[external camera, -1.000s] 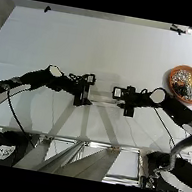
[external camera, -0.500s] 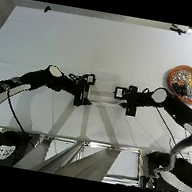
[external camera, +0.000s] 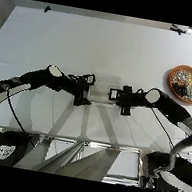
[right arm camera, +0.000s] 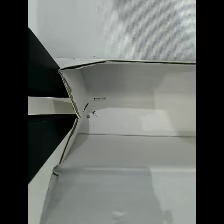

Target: Fold the box and place the chain.

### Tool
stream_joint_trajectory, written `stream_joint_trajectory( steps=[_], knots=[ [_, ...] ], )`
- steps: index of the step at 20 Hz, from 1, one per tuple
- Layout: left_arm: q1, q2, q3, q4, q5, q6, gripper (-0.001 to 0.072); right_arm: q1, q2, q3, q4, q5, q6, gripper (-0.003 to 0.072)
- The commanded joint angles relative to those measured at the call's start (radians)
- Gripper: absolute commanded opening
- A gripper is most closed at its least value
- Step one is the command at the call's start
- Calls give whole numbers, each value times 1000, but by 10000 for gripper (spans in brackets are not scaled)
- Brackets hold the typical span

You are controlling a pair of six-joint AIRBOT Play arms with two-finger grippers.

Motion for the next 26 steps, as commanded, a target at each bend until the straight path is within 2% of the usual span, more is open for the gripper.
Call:
stream_joint_trajectory(
  steps=[1, 3, 4, 5, 9, 10, 11, 12, 15, 16, 17, 18, 22, 24, 26],
  knots=[
    [-1, -1, -1, -6, 1, -7, 383, 20, -16, 1, 42, -37, -5, 95],
    [-1, -1, 0, -6, 1, -7, 383, 21, -16, 1, 50, -37, -5, 156],
    [-1, -1, -1, -6, 1, -7, 383, 21, -16, 1, 55, -37, -5, 279],
    [-1, -1, -1, -6, 1, -7, 383, 21, -16, 1, 60, -37, -5, 353],
    [-1, -1, -1, -6, 1, -7, 383, 35, -17, 1, 74, -37, -5, 345],
    [-1, -1, -1, -6, 1, -7, 383, 43, -18, 1, 78, -37, -5, 312],
    [-1, -1, -1, -6, 1, -7, 383, 47, -18, 1, 77, -37, -5, 143],
    [-1, -1, -1, -6, 1, -7, 383, 47, -18, 1, 77, -38, -4, 11],
    [-1, -1, -1, -6, 1, -7, 383, 47, -18, 1, 77, -37, -4, 11],
    [-1, -1, 0, -6, 1, -7, 383, 47, -18, 1, 77, -37, -4, 73],
    [-1, -1, -1, -6, 1, -7, 383, 47, -18, 1, 77, -37, -4, 216],
    [-1, -1, -1, -6, 1, -7, 383, 47, -18, 1, 77, -37, -3, 285],
    [-1, -1, -1, -6, 1, -7, 383, 43, -7, 1, 61, -30, 5, 292],
    [-1, -1, -1, -6, 1, -7, 383, 16, 26, 1, 18, -19, 25, 256],
    [-1, -1, -1, -6, 1, -7, 383, -36, 76, 1, -36, 19, 36, 253]
  ],
)
